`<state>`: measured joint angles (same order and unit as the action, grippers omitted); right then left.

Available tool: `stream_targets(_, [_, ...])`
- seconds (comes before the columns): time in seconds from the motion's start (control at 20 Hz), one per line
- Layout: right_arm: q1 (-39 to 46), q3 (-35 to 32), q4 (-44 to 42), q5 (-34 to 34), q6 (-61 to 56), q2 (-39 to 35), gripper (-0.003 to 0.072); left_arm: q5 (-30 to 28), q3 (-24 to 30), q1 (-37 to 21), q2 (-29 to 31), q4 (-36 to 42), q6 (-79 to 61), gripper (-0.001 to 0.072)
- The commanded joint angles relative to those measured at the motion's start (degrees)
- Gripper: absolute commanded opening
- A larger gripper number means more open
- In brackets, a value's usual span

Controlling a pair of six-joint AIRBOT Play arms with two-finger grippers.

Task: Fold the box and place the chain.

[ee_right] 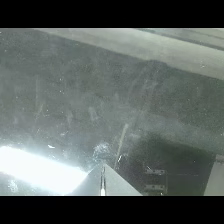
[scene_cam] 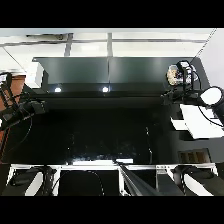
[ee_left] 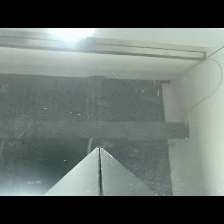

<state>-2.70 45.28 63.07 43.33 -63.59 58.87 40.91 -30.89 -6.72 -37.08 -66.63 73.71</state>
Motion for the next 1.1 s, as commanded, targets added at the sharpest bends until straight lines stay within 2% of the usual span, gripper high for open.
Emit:
stream_targets(0.0, [0.0,0.0,0.0,0.0,0.0,0.0,0.0016,0.0,0.0,0.0,0.0,0.0,0.0,0.0023])
stream_targets(0.4, [0.0,0.0,0.0,0.0,0.0,0.0,0.0016,-0.1,0.0,0.0,0.0,0.0,0.0,0.0023])
stream_targets(0.45, [0.0,0.0,0.0,0.0,0.0,0.0,0.0016,-2.2,0.0,0.0,-0.2,0.0,0.0,0.0023])
stream_targets(0.55, [0.0,0.0,0.0,-0.1,0.0,0.0,0.0016,-11.6,0.0,-0.1,-1.5,0.0,0.0,0.0023])
stream_targets(0.75, [0.0,0.0,-1.6,-1.5,0.0,0.0,0.0016,-24.9,0.0,0.1,-4.0,0.1,0.0,0.0023])
stream_targets(0.9, [-0.1,0.0,-7.6,-0.4,-0.1,0.0,0.0016,-30.3,0.0,0.0,-4.7,0.0,0.0,0.0023])
stream_targets(0.95, [0.0,0.0,-10.9,1.9,0.0,0.0,0.0016,-31.7,0.0,0.0,-4.8,0.1,0.1,0.0023])
stream_targets(1.05, [-0.7,0.0,-13.5,3.4,0.0,0.0,0.0016,-29.5,0.0,0.1,-4.8,5.7,0.3,0.0023])
